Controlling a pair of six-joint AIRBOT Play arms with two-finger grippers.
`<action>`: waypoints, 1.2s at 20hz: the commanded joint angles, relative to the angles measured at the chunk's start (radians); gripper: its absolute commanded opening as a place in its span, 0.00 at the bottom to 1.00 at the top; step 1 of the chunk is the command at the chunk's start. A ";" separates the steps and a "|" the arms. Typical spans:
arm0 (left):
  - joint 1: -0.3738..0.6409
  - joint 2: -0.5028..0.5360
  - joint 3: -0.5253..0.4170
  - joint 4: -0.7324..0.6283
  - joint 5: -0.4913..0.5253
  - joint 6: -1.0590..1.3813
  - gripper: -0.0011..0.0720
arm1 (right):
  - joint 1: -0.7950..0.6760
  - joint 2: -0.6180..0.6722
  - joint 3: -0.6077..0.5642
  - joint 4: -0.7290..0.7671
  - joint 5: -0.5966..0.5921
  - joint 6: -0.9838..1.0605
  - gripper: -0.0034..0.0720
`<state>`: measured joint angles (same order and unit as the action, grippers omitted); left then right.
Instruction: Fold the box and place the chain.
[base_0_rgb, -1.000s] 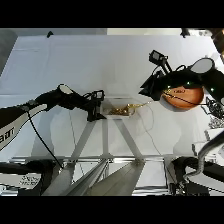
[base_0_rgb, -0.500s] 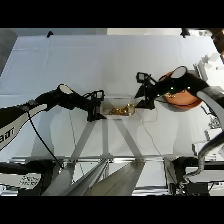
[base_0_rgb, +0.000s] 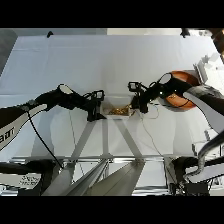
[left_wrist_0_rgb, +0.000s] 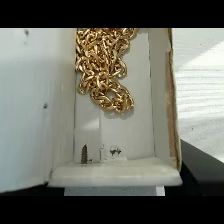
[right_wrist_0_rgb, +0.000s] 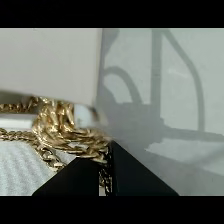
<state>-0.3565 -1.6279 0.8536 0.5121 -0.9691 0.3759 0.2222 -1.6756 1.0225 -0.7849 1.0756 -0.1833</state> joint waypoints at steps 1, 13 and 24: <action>0.000 0.000 0.000 0.000 0.000 0.000 0.57 | 0.003 -0.005 -0.001 -0.025 -0.009 0.009 0.07; 0.000 0.000 0.000 0.000 0.000 0.000 0.57 | 0.003 0.313 0.000 -0.167 0.122 0.388 0.06; 0.000 0.000 0.000 0.000 0.000 0.000 0.57 | 0.070 0.472 0.000 0.422 0.100 0.494 0.07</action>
<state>-0.3565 -1.6279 0.8536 0.5125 -0.9691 0.3763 0.2531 -1.2182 1.0210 -0.5385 1.2236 0.2970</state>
